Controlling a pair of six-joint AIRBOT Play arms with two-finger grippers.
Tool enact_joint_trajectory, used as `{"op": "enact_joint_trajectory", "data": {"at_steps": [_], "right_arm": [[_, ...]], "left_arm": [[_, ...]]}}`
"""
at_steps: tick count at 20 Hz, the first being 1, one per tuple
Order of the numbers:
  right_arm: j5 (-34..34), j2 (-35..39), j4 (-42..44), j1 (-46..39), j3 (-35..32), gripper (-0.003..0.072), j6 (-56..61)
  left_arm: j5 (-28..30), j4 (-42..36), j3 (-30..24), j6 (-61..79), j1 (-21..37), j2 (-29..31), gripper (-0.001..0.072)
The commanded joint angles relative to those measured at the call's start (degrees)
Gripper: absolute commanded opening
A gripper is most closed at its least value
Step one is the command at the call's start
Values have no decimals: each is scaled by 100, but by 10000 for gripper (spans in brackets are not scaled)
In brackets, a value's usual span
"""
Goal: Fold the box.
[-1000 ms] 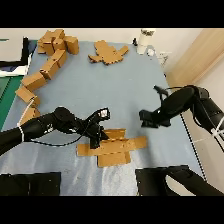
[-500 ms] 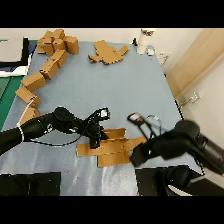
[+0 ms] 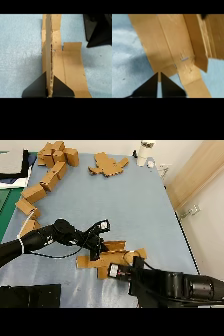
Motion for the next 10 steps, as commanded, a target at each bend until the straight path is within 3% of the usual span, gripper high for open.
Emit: {"op": "enact_joint_trajectory", "data": {"at_steps": [1, 10], "right_arm": [[461, -304, -450, 516, -81, 499, 37], [560, -1167, -680, 516, -81, 506, 39]], "left_arm": [[-2, 2, -2, 0, 0, -2, 11], [4, 2, -2, 0, 0, -2, 11]]}}
